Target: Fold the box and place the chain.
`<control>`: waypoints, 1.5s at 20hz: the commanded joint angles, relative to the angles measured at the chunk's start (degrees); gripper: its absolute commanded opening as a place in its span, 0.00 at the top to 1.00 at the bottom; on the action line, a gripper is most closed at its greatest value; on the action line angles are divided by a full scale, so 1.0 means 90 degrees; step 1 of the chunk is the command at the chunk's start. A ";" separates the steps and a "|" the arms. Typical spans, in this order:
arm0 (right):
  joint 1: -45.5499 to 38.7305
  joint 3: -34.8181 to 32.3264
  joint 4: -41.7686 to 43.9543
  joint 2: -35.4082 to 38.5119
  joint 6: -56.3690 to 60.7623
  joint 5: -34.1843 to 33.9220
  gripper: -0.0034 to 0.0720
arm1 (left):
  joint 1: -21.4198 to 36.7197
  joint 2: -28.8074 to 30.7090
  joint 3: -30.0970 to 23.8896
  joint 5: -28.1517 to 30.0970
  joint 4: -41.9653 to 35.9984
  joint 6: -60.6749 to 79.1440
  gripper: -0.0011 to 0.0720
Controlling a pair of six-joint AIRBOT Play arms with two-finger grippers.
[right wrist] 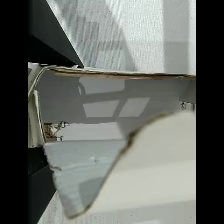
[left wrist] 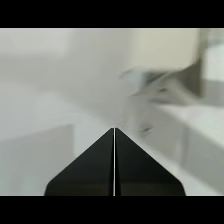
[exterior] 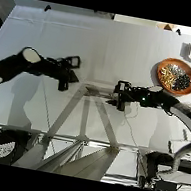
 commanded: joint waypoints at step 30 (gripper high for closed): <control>-0.0002 0.0000 0.0002 0.0002 0.0005 0.0000 0.42 | 0.0500 -0.0702 -0.1200 -0.0415 -0.2127 -0.3908 0.97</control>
